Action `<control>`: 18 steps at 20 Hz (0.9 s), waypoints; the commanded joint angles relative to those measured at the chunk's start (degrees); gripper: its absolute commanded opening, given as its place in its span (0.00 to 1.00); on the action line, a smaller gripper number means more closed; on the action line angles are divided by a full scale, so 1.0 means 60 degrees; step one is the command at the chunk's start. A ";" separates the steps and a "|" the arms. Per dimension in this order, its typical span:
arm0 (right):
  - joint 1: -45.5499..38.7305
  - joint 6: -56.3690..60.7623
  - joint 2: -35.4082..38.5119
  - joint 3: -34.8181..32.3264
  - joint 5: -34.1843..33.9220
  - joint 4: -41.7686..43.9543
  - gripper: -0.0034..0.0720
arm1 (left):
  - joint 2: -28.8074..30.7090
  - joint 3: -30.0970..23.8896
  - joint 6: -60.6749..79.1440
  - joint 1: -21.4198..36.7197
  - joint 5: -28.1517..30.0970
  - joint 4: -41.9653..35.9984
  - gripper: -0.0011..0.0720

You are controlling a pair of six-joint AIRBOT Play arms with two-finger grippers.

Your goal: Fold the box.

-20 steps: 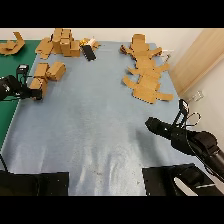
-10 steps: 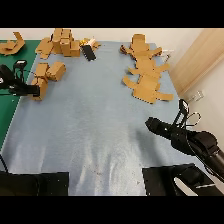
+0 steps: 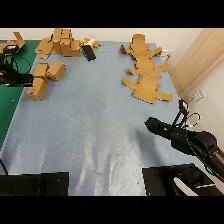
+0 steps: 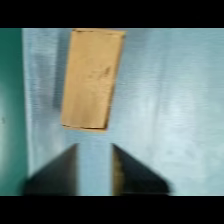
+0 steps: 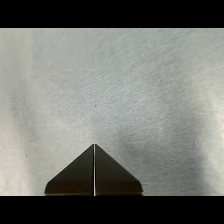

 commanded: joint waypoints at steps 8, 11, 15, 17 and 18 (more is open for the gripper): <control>0.0011 -0.3931 -0.4324 0.3501 -0.1275 0.1679 0.05 | 0.1315 -0.0452 -0.0568 -0.3654 -0.1249 -0.1249 0.03; 0.0095 -0.5184 -0.6054 0.5217 -0.2226 0.2157 0.05 | 0.1872 -0.1435 -0.0827 -0.4637 -0.1064 -0.1665 0.03; 0.0419 -0.5610 -0.7340 0.6419 -0.2313 0.2484 0.05 | 0.2116 -0.2976 -0.0823 -0.5333 0.0135 -0.3038 0.03; 0.0667 -0.5872 -0.7810 0.6732 -0.2441 0.2761 0.05 | 0.2116 -0.3428 -0.0834 -0.5574 0.0528 -0.3187 0.03; 0.0801 -0.6040 -0.7992 0.6823 -0.2437 0.2856 0.05 | 0.2116 -0.3526 -0.0834 -0.5657 0.0561 -0.3195 0.03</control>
